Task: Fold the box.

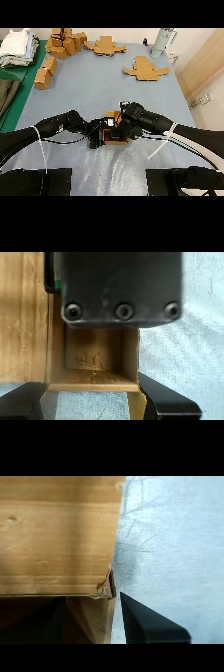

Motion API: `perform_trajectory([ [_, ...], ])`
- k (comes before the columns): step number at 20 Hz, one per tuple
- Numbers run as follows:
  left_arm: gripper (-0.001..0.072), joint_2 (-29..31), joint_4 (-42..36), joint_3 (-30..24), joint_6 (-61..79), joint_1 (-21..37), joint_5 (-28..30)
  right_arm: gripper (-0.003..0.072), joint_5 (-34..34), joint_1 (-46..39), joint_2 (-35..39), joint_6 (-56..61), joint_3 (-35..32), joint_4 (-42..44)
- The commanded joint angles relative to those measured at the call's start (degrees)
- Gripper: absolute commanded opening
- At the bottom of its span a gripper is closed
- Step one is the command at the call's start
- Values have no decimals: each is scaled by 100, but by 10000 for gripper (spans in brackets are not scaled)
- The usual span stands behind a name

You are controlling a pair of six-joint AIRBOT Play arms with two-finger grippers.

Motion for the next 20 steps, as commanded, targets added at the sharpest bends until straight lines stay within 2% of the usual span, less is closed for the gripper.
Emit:
perform_trajectory([
  [1, 472, -2, 2, 0, 2, 7, 0, 458, -323, 79, -149, 452, 122, -216],
  [5, 471, -2, 2, 0, 2, 7, 0, 391, -319, 79, -151, 511, 120, -348],
  [6, 472, -2, 2, 0, 2, 7, 0, 247, -315, 81, -151, 509, 120, -348],
  [10, 472, -2, 2, 0, 2, 7, 0, 9, -280, 85, -173, 485, 120, -350],
  [13, 472, -2, 2, 0, 2, 4, 0, 2, -267, 87, -186, 376, 120, -348],
  [15, 472, -2, 2, 0, 2, 7, 0, 5, -216, 87, -184, 330, 120, -348],
  [16, 472, -2, 2, 0, 0, 4, 0, 164, -208, 87, -184, 330, 122, -348],
  [17, 472, -2, 2, 0, 2, 7, 0, 418, -208, 87, -177, 308, 122, -339],
  [18, 471, -2, 2, 0, 2, 7, 0, 443, -212, 87, -151, 219, 122, -297],
  [20, 472, -2, 2, 0, 0, 7, 0, 443, -214, 87, -37, 186, 125, -254],
])
